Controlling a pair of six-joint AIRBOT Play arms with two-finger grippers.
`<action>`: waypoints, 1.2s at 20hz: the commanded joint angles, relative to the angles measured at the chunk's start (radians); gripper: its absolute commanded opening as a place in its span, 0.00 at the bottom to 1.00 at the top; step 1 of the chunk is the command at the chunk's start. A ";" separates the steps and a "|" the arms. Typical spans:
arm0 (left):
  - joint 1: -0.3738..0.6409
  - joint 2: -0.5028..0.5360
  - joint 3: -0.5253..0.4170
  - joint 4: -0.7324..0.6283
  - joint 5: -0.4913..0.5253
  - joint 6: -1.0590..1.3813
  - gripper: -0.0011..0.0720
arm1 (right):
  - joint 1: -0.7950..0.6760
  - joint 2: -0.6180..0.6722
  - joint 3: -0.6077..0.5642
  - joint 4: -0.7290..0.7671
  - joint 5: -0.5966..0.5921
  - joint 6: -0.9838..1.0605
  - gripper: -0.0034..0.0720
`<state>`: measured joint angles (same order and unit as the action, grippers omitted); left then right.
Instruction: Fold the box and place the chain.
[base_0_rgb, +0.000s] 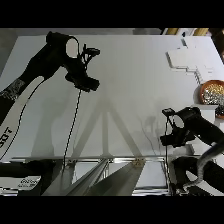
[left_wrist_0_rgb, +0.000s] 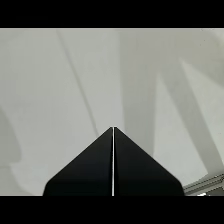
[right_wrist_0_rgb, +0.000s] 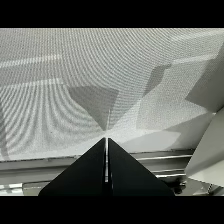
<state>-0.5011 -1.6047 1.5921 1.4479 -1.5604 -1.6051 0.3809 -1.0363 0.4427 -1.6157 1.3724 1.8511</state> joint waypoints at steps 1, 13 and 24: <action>0.001 0.001 0.000 0.000 0.000 0.000 0.03 | -0.001 0.000 0.000 0.000 0.000 0.000 0.06; 0.001 0.001 0.000 0.000 0.000 0.000 0.03 | -0.001 0.000 0.000 0.000 0.000 0.000 0.06; 0.001 0.001 0.000 0.000 0.000 0.001 0.03 | -0.001 0.000 0.000 0.099 -0.045 0.000 0.06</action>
<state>-0.5011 -1.6047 1.5921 1.4479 -1.5608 -1.6051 0.3805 -1.0363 0.4427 -1.5524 1.3151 1.8511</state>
